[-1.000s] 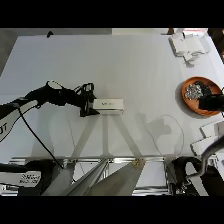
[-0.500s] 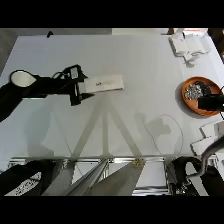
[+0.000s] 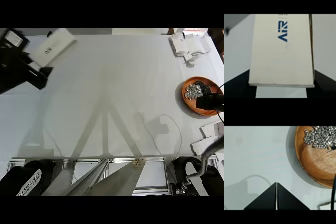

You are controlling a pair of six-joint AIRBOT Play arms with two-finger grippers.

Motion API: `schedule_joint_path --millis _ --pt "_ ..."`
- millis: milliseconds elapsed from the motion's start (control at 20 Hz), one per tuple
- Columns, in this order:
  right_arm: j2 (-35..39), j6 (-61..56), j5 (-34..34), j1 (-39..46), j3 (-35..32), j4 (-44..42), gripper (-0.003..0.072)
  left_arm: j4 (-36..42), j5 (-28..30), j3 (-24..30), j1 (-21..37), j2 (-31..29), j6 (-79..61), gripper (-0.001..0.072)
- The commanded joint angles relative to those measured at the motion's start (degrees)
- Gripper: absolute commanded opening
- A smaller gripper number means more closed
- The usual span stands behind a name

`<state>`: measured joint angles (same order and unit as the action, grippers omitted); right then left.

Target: Fold the box and place the chain.

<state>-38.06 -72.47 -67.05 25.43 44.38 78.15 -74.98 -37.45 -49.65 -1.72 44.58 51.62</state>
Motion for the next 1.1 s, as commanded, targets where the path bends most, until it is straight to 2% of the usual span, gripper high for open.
schedule_joint_path --millis 0,100,200,500,700,750,800,850,900,1000,1050 --pt "0.07 0.04 0.00 0.04 0.02 -0.37 0.0009 -3.56 0.55 -0.04 10.40 1.79 17.92 0.0008" --pt "0.07 0.11 0.07 0.04 0.02 -0.37 0.0009 0.74 0.63 -0.04 15.06 6.03 20.81 0.0010" --pt "0.07 0.42 0.44 0.04 0.02 -0.37 0.0009 2.82 0.83 -0.04 17.22 11.47 20.61 0.0012" --pt "0.07 0.46 1.51 0.04 0.02 -0.35 0.0009 3.39 7.10 -0.04 16.22 30.91 20.41 0.0014" --pt "0.07 0.44 4.44 0.04 0.02 -0.37 0.0009 3.32 12.87 -0.04 13.38 39.45 20.17 0.0018" --pt "0.07 0.44 4.57 0.04 0.02 -0.37 0.0009 2.91 13.90 -0.04 12.61 40.50 20.17 0.0071" --pt "0.07 0.44 4.55 0.04 0.02 -0.37 0.0009 1.95 14.14 -0.04 12.04 40.98 20.17 0.0240" --pt "0.07 0.44 4.55 0.04 0.02 -0.35 0.0009 0.83 14.12 -0.04 11.61 41.05 20.22 0.0481" --pt "0.07 0.44 4.55 0.04 0.02 -0.35 0.0009 0.39 13.94 -0.07 11.37 40.89 20.20 0.0604" --pt "0.07 0.44 4.55 0.04 0.02 -0.35 0.0009 0.33 11.72 -0.07 11.43 39.89 20.20 0.0698" --pt "0.07 0.44 4.57 0.04 0.02 -0.35 0.0009 0.33 9.68 -0.07 11.43 39.06 19.96 0.0698"
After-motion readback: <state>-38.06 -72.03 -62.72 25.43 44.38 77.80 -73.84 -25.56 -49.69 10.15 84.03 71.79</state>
